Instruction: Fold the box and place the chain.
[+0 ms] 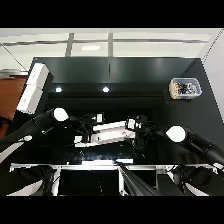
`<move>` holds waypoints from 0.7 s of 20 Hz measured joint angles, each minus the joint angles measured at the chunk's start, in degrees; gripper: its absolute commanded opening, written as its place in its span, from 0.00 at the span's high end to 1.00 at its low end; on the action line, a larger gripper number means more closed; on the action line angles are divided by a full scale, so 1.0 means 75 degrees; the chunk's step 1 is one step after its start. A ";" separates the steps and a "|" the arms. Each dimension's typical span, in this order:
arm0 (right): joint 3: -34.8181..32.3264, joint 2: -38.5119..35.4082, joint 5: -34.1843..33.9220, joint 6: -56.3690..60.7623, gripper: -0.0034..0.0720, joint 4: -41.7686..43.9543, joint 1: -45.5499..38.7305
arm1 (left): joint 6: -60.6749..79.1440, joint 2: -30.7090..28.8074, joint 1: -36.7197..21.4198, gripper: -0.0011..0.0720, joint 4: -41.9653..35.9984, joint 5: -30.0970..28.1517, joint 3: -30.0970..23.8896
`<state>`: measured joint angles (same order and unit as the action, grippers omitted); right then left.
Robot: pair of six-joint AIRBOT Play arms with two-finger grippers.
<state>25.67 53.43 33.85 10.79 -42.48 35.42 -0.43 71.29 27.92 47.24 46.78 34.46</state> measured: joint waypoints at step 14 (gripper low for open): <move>0.0009 0.0764 0.0746 -0.2057 0.03 0.1644 -0.0070 | 0.0026 -0.0023 0.0000 0.94 0.0017 -0.0012 -0.0003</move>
<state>25.74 59.16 39.44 -4.64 -30.15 34.89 -0.23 71.11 27.92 47.37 46.70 34.44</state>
